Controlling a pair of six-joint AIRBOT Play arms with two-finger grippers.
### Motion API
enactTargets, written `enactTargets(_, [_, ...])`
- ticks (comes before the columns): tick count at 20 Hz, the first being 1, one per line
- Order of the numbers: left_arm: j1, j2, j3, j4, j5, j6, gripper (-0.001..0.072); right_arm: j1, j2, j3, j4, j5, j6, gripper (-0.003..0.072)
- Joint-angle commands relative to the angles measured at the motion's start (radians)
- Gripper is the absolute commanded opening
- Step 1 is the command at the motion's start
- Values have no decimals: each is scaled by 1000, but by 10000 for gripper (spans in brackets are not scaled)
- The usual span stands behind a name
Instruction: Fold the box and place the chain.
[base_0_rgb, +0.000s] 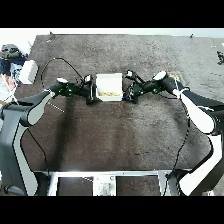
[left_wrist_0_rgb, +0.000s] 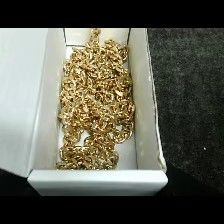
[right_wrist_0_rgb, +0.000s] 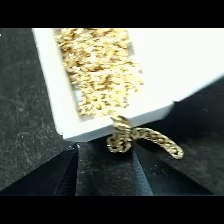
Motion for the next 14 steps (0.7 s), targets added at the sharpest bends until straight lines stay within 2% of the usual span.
enactTargets(1, [-1,1,1,0,0,0,466,11,-16,1,-16,-24,-51,387])
enactTargets(4, [-1,1,1,0,0,0,466,26,-15,1,-20,-61,-68,384])
enactTargets(5, [-1,1,1,0,0,0,466,27,-15,1,-19,-74,-69,365])
enactTargets(6, [-1,1,1,0,0,0,466,28,-15,1,-19,-83,-69,314])
enactTargets(9, [-1,1,1,0,0,0,465,27,-15,1,-21,-83,-68,310])
enactTargets(10, [-1,1,1,0,0,0,466,27,-15,1,-24,-83,-68,226])
enactTargets(11, [-1,1,1,0,0,0,466,27,-15,1,-24,-83,-68,175])
enactTargets(13, [-1,1,1,0,0,0,466,27,-14,1,-41,-82,-68,147])
enactTargets(14, [-1,1,1,0,0,0,466,27,-11,1,-60,-82,-67,94])
